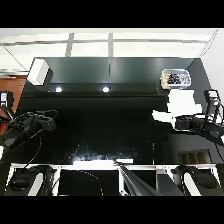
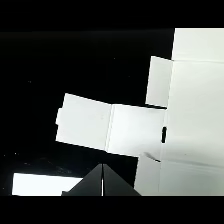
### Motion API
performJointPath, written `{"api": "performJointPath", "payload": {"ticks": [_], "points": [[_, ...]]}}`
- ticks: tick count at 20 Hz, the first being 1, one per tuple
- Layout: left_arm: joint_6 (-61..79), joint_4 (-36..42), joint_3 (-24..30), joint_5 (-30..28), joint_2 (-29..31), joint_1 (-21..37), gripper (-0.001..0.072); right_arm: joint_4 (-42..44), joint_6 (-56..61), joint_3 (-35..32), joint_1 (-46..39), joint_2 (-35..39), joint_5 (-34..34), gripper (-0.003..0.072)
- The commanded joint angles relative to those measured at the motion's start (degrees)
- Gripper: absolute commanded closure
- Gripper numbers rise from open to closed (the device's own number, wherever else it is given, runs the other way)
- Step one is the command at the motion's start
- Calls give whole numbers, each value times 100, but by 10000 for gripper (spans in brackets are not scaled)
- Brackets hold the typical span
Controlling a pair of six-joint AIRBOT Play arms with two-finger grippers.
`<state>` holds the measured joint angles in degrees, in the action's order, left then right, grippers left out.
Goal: Fold the box and place the chain.
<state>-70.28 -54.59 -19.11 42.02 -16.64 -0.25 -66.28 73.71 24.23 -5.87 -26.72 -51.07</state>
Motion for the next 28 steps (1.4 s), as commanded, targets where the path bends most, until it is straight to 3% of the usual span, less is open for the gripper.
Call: {"api": "performJointPath", "payload": {"ticks": [1,17,23,24,25,26,27,28], "points": [[2,-2,2,-2,4,-2,684,0,2,0,2,2,0,672],[0,2,2,-17,4,-2,684,11,4,0,2,4,2,672],[-2,94,11,-623,-2,-9,684,221,2,0,2,2,184,670],[-2,105,13,-743,-11,-9,682,219,4,-2,2,2,315,636],[-2,129,15,-876,-46,-9,618,219,20,-2,2,2,461,256],[-24,177,15,-903,-98,-9,331,227,31,-2,4,0,553,-34],[-50,236,15,-892,-181,-13,-8,229,114,-2,2,0,660,-34],[-83,387,13,-822,-278,-15,-1,227,164,-2,0,-31,752,-34]]}}
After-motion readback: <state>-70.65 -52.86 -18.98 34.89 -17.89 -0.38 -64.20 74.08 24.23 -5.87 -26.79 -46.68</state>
